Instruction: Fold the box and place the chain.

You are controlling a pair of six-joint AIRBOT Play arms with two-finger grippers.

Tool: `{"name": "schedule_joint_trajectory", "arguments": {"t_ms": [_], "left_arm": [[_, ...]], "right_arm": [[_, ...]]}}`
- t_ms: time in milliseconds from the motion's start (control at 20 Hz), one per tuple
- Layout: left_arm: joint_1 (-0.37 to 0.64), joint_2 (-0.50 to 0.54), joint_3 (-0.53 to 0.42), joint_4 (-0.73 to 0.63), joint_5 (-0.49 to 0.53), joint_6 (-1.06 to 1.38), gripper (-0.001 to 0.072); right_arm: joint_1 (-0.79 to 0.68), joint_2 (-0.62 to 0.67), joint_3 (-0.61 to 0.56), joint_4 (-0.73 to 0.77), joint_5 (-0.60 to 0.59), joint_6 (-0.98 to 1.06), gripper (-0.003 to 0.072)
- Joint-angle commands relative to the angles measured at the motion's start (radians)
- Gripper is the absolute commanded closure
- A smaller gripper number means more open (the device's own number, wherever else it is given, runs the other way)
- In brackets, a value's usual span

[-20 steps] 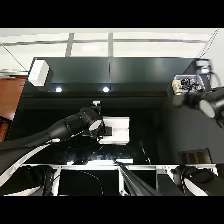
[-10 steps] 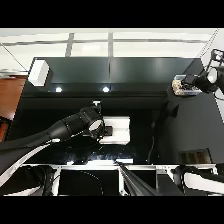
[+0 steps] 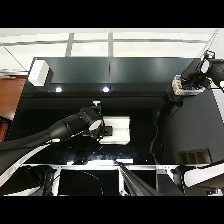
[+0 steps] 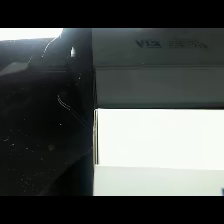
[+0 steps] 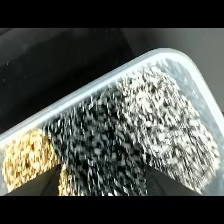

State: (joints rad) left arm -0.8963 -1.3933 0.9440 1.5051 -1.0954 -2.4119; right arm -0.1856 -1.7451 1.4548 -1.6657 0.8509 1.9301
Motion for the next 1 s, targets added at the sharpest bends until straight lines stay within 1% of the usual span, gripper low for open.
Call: {"name": "schedule_joint_trajectory", "arguments": {"t_ms": [0, 50, 100, 150, 200, 250, 450, 700, 850, 950], "left_arm": [[0.0, 0.0, 0.0, 0.0, -0.016, 0.0, 0.068], [0.0, 0.0, 0.0, 0.0, -0.015, 0.0, 0.068], [0.0, -0.001, 0.0, 0.0, -0.015, 0.0, 0.068], [0.0, 0.0, 0.0, 0.0, -0.015, 0.0, 0.068], [0.0, -0.001, 0.0, 0.001, -0.015, 0.0, 0.068], [0.0, -0.001, 0.0, 0.001, -0.015, 0.0, 0.068], [0.0, -0.001, 0.0, 0.001, -0.013, 0.0, 0.068], [0.0, -0.001, 0.0, 0.001, -0.013, 0.0, 0.068], [0.0, -0.001, 0.0, 0.001, -0.013, 0.0, 0.068], [0.0, -0.001, 0.0, 0.001, -0.013, 0.0, 0.068]], "right_arm": [[-0.012, -0.056, 0.029, 0.027, -0.021, -0.001, 0.0156], [-0.014, -0.066, 0.029, 0.035, -0.019, -0.001, 0.0163], [-0.014, -0.075, 0.029, 0.036, -0.018, -0.001, 0.0223], [-0.014, -0.079, 0.029, 0.039, -0.02, -0.001, 0.0324], [-0.014, -0.077, 0.031, 0.04, -0.019, -0.002, 0.055], [-0.014, -0.073, 0.042, 0.04, 0.0, -0.005, 0.0647], [-0.014, -0.011, 0.089, 0.043, 0.089, -0.083, 0.0649], [-0.014, 0.155, 0.09, 0.046, 0.122, -0.194, 0.065], [-0.014, 0.248, 0.098, 0.106, 0.123, -0.247, 0.065], [-0.014, 0.305, 0.126, 0.143, 0.154, -0.276, 0.0649]]}}
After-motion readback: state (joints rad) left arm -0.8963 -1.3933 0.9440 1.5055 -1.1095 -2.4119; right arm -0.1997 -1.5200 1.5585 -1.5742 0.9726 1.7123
